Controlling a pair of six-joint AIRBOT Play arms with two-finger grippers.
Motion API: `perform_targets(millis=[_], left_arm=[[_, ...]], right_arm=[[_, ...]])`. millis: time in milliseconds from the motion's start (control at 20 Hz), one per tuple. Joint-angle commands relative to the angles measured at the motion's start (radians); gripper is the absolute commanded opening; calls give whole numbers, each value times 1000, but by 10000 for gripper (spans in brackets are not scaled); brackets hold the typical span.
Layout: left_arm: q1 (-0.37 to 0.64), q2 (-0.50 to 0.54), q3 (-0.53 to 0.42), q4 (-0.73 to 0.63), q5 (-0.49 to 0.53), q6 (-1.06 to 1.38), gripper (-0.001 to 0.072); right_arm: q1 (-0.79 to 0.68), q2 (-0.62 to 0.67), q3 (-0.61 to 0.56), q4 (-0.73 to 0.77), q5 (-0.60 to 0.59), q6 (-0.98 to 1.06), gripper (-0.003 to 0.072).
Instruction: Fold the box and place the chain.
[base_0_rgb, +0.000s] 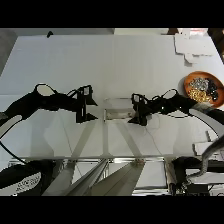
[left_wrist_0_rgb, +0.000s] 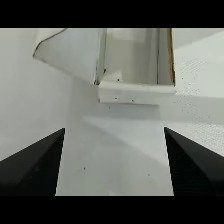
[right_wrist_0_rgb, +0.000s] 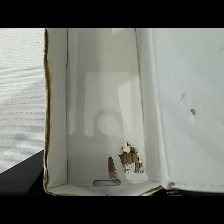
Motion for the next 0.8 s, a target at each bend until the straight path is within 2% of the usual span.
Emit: perform_targets(millis=[0,150,450,750], left_arm=[[10,-61,-5,-103,-14,226,706],[8,-95,-5,-144,-33,238,707],[-2,-99,-5,-164,-54,238,707],[-55,-108,-5,-169,2,237,706]], right_arm=[[0,1,1,0,0,0,459],[0,1,1,0,0,0,459],[0,1,1,0,0,0,459],[0,1,1,0,0,0,459]])
